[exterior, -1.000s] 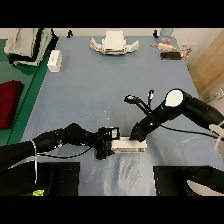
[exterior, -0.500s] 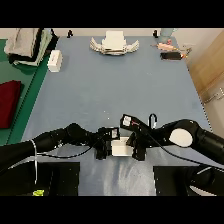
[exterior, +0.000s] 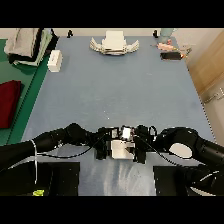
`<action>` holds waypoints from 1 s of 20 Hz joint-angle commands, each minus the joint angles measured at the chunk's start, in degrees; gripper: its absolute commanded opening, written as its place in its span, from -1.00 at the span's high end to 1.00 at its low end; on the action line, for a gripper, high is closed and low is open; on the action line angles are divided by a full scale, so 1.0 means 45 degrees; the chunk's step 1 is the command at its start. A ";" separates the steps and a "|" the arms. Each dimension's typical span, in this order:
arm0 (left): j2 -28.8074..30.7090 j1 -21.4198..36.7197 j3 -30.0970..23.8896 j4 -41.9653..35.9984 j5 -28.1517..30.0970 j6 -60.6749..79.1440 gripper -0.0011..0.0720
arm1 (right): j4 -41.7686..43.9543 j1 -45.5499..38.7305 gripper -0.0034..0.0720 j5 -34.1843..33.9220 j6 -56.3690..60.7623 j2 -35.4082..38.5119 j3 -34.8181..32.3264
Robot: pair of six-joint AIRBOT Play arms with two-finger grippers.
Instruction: Fold the box.
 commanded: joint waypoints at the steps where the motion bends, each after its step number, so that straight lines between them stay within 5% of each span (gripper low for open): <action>1: 0.0000 0.0010 0.0010 0.0005 0.0000 0.0000 -0.30 | -0.0160 0.0049 -0.08 -0.0078 -0.0481 0.0151 -0.0019; 3: 0.0000 0.0010 0.0010 0.0005 0.0000 0.0000 -0.30 | -0.0151 0.0049 -0.35 -0.0039 -0.1030 0.0413 -0.0019; 6: 0.0000 0.0010 0.0010 0.0005 0.0000 0.0000 -0.30 | -0.0117 0.0058 -0.42 0.0408 -0.1880 0.0636 -0.0019; 8: 0.0000 0.0010 0.0010 0.0005 0.0000 0.0000 -0.30 | -0.0049 0.0175 -0.65 0.0743 -0.2234 0.0539 -0.0053; 17: 0.0000 0.0010 0.0010 0.0005 0.0000 0.0000 -0.30 | -0.2234 0.0311 -0.62 -0.0087 -0.2540 -0.0296 -0.0053; 20: 0.0000 0.0010 0.0010 0.0005 0.0000 0.0000 -0.30 | -0.2239 0.0549 -0.44 -0.0083 -0.2540 -0.0296 -0.0058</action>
